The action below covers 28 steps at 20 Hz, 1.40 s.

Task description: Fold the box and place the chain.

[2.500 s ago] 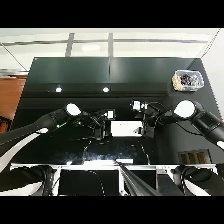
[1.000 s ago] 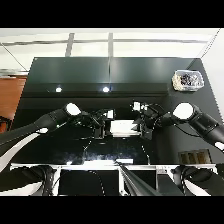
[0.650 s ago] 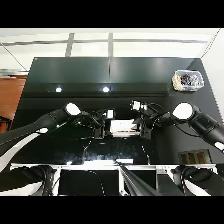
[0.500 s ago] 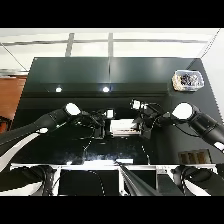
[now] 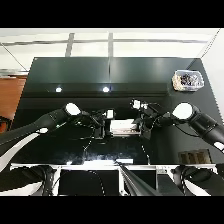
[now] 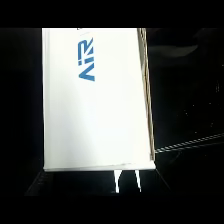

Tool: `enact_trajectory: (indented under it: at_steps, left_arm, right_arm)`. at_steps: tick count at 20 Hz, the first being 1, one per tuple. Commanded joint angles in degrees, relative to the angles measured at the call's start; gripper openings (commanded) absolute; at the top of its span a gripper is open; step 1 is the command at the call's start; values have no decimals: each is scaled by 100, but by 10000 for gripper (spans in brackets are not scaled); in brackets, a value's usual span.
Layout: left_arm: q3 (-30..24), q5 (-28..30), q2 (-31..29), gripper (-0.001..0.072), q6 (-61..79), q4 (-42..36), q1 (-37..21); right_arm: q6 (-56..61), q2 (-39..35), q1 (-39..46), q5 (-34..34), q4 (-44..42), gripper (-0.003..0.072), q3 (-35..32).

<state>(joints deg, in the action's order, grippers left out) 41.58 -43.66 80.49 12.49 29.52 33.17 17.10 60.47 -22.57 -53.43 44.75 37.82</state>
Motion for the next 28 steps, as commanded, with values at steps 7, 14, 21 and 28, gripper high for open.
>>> enact_trajectory:
  at_steps: [7, 14, 21, 28]
  left_arm:
    - [0, -4, 2, 320, -9, 0, 4]
    - [0, -4, 2, 320, -9, 0, 4]
    - [0, -4, 2, 320, -9, -2, 4]
    - [0, -4, 2, 320, -9, 0, 4]
  right_arm:
    - [26, 13, -7, 37, 55, 327, -48]
    - [439, -192, 22, -81, 136, 327, 184]
    - [1045, -518, 400, -887, 144, 326, 345]
    - [894, -350, -114, -289, 636, 702, 343]
